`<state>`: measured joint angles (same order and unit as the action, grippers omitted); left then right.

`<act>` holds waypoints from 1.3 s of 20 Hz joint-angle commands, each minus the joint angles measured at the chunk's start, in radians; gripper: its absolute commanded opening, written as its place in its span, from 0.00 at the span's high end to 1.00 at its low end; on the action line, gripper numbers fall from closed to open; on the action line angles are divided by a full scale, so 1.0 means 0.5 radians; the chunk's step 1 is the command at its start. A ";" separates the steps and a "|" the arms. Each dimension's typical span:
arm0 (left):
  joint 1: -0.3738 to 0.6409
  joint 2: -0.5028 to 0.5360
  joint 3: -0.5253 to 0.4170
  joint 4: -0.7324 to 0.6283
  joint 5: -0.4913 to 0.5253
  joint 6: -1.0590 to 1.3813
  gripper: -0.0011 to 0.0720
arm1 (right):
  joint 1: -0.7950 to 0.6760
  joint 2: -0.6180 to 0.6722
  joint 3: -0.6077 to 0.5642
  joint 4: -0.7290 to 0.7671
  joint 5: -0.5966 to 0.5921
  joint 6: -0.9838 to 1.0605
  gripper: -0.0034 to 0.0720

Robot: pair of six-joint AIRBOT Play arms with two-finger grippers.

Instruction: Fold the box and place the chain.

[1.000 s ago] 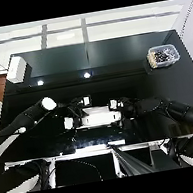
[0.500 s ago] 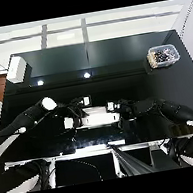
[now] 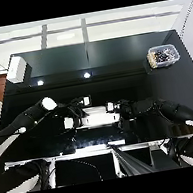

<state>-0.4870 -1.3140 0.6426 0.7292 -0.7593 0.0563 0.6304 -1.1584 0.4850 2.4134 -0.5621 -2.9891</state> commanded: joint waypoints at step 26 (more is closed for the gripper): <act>0.002 0.002 0.002 0.002 -0.026 -0.003 0.61 | -0.011 -0.001 -0.072 0.002 0.079 0.002 0.48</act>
<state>-0.4866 -1.3140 0.6426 0.7292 -0.7589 0.0551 0.6247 -1.1584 0.4496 2.4161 -0.5259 -2.9887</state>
